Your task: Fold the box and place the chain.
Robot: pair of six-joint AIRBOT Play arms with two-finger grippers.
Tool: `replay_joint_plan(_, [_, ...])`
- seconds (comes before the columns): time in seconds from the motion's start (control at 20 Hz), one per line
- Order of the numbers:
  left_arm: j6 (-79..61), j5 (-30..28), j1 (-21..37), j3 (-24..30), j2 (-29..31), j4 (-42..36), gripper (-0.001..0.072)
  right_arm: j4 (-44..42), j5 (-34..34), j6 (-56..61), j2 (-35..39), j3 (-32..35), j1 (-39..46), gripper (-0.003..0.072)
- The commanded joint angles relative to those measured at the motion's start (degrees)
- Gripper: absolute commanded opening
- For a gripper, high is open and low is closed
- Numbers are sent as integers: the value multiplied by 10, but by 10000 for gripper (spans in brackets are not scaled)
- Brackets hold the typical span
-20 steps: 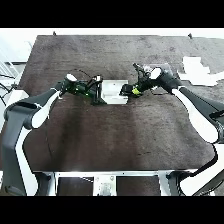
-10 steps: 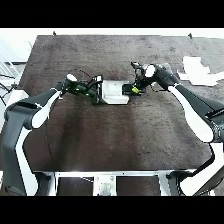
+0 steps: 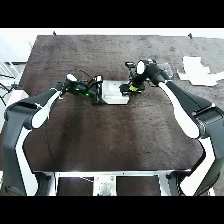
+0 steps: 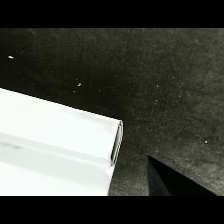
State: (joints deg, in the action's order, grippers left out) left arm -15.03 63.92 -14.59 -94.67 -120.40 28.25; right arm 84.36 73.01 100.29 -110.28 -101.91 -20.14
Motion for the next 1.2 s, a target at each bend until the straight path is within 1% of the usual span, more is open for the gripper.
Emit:
replay_joint_plan(0.0, [0,0,0,0,0,0,388,48,25,33,-21,-28,-21,511])
replay_joint_plan(0.05, [0,0,0,0,0,0,389,59,25,35,-23,-32,-27,469])
replay_joint_plan(0.2, [0,1,0,0,0,0,389,79,41,68,-34,-52,-35,467])
replay_joint_plan(0.3, [0,1,0,0,0,0,388,81,51,77,-40,-62,-35,426])
replay_joint_plan(0.35, [0,1,0,0,0,0,388,84,55,83,-40,-62,-35,425])
replay_joint_plan(0.4, [0,1,0,0,0,0,388,92,55,93,-40,-62,-35,388])
replay_joint_plan(0.55, [0,1,0,0,0,0,388,100,57,129,-40,-62,-35,374])
replay_joint_plan(0.6, [0,1,0,0,0,0,388,100,62,133,-41,-62,-38,317])
replay_joint_plan(0.65, [0,1,0,0,0,0,388,99,62,140,-41,-62,-38,306])
replay_joint_plan(0.7, [0,1,0,0,0,0,388,95,62,154,-41,-62,-39,271])
replay_joint_plan(0.75, [0,1,0,0,0,0,389,96,66,157,-42,-62,-41,254])
replay_joint_plan(0.85, [0,1,0,0,0,0,388,95,72,171,-43,-62,-42,180])
replay_joint_plan(1.0, [0,1,0,0,0,0,388,90,81,183,-46,-62,-42,150])
replay_joint_plan(1.05, [0,1,0,0,0,0,388,87,81,186,-46,-62,-42,120])
replay_joint_plan(1.15, [0,1,0,0,0,0,388,87,81,193,-46,-62,-42,29])
